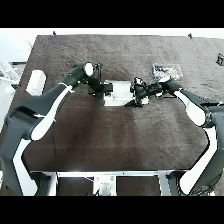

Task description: Fold the box and place the chain.

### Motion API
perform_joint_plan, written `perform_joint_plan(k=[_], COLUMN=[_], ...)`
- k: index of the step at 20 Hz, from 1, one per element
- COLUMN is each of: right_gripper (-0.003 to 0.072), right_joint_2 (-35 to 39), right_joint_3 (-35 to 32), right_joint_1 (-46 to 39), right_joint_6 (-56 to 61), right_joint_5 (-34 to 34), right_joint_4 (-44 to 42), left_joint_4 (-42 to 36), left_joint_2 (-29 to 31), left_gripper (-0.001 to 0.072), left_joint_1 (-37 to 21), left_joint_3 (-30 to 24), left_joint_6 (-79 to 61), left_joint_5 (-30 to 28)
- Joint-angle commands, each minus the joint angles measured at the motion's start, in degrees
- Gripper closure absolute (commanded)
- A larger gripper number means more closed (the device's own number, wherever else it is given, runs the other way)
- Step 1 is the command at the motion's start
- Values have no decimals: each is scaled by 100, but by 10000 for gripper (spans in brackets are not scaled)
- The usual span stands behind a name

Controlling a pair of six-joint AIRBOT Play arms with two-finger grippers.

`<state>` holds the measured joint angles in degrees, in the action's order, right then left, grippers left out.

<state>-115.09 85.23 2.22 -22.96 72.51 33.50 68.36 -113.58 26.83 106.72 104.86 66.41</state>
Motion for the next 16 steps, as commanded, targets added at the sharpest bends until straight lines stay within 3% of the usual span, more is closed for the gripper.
perform_joint_plan(k=[1,5,16], right_gripper=[95,96,96], right_joint_2=[0,0,0], right_joint_3=[0,0,0], right_joint_1=[2,2,2], right_joint_6=[2,2,2], right_joint_5=[2,0,2], right_joint_4=[-2,-2,-2], left_joint_4=[562,944,1320], left_joint_2=[-254,-476,-555], left_gripper=[262,262,263], left_joint_1=[151,282,369], left_joint_3=[520,951,955], left_joint_6=[275,592,1132], left_joint_5=[417,870,1141])
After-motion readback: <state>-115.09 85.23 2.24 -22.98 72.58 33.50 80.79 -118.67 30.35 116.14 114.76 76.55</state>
